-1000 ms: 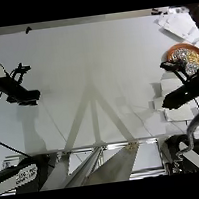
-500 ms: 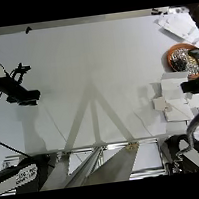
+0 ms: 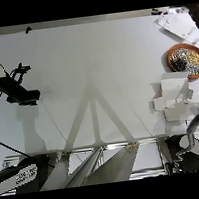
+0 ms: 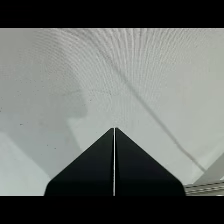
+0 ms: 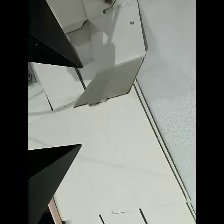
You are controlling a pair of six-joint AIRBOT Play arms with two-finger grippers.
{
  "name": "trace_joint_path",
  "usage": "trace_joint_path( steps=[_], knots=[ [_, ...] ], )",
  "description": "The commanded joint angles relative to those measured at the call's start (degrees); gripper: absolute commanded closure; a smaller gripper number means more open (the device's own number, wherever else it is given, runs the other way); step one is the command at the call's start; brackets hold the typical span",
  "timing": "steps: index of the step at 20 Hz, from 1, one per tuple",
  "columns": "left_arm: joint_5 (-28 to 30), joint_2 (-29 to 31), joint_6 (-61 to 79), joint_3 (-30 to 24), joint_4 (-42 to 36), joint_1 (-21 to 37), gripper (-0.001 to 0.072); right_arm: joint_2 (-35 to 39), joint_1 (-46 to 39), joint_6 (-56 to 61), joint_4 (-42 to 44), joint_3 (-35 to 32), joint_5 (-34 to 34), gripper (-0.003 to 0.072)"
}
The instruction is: Fold the box and place the chain.
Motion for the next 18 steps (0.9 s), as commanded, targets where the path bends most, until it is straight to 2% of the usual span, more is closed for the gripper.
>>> trace_joint_path(
  steps=[1, 6, 7, 9, 10, 11, 12, 15, 18],
  knots=[
    [0.0, 0.0, 0.0, 0.0, 0.0, 0.0, 0.0701, -5.0, -2.7, -6.2, 0.8, 0.4, -0.3, 0.0147],
    [0.0, 0.0, 0.0, 0.0, 0.0, 0.0, 0.0701, -10.4, -2.7, -12.5, 7.5, 0.4, 0.0, 0.0165],
    [0.0, 0.0, 0.0, 0.0, 0.0, 0.0, 0.0701, -11.3, -2.7, -13.4, 8.6, 0.4, 0.4, 0.023],
    [0.0, 0.0, 0.0, 0.0, 0.0, 0.0, 0.0701, -13.2, -2.7, -13.4, 8.5, 0.4, 1.0, 0.0296],
    [0.0, 0.0, 0.0, 0.0, 0.0, 0.0, 0.0701, -13.7, -2.7, -13.4, 8.7, 0.4, 1.0, 0.0387],
    [0.0, 0.0, 0.0, 0.0, 0.0, 0.0, 0.0701, -13.7, -2.7, -13.5, 9.5, 0.4, 1.0, 0.0563],
    [0.0, 0.0, 0.0, 0.0, 0.0, 0.0, 0.0701, -13.7, -2.7, -14.4, 10.5, 0.3, 1.6, 0.0678],
    [0.0, 0.0, 0.0, 0.0, 0.0, 0.0, 0.0701, -13.2, -0.2, -19.2, 14.2, 0.3, 5.5, 0.068],
    [0.0, 0.0, 0.0, 0.0, 0.0, 0.0, 0.0701, -9.9, 6.7, -22.3, 21.0, 0.3, 6.5, 0.0682]
  ],
)
